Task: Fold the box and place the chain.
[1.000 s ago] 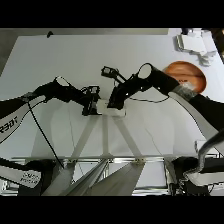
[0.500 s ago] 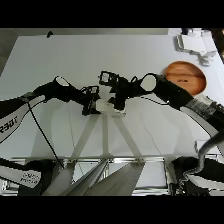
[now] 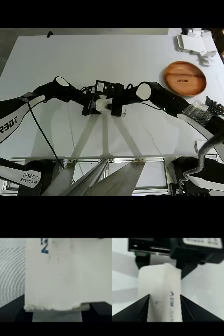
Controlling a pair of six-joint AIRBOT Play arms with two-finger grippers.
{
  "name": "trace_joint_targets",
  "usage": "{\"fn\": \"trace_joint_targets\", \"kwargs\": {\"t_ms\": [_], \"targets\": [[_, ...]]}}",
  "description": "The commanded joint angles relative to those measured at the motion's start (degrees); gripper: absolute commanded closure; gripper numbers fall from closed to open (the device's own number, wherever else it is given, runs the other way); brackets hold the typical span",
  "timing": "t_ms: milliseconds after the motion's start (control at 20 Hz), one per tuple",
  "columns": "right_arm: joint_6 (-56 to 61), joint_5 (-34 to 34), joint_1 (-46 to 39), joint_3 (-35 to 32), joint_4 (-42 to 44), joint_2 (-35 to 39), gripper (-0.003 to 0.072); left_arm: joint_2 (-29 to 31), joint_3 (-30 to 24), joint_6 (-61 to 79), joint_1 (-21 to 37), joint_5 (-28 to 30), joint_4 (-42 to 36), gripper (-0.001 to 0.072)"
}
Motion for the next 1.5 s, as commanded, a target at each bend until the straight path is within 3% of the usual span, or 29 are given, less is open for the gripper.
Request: {"fn": "trace_joint_targets", "kwargs": {"t_ms": [0, 300, 450, 550, 800, 850, 900, 1150, 1450], "targets": [[3.56, -7.69, 0.28, -2.34, -4.59, -0.07, 0.0275, 0.02, 0.0, 0.0, 0.02, -0.02, 0.0, 0.0633], [7.43, -6.23, 0.31, -2.34, -7.58, -0.07, 0.0289, 0.02, 0.0, 0.0, 0.02, -0.02, 0.0, 0.0633], [7.43, -1.29, 0.31, -2.38, -6.99, -0.07, 0.0381, 0.02, 0.0, 0.0, 0.02, -0.02, 0.0, 0.0633], [7.43, 0.87, 0.31, -2.4, -6.58, -0.07, 0.0392, 0.02, 0.0, 0.0, 0.02, -0.02, 0.0, 0.0633], [7.41, 2.27, 0.31, -2.4, -4.83, -0.07, 0.0387, 0.02, 0.0, 0.0, 0.02, -0.02, 0.0, 0.0633], [7.41, 3.21, 0.31, -2.4, -4.44, -0.07, 0.0358, 0.02, 0.0, 0.0, 0.02, -0.02, 0.0, 0.0633], [7.41, 4.02, 0.37, -2.4, -4.26, -0.07, 0.0262, 0.02, 0.0, 0.0, 0.02, -0.02, 0.0, 0.0633], [7.04, 8.17, 0.61, -2.38, -4.07, 1.11, 0.0262, 0.02, 0.0, 0.0, 0.02, -0.02, 0.0, 0.0633], [6.97, 8.2, 0.7, -2.34, -3.98, 9.49, 0.0263, 0.02, 0.0, 0.0, 0.02, -0.02, 0.0, 0.0633]]}}
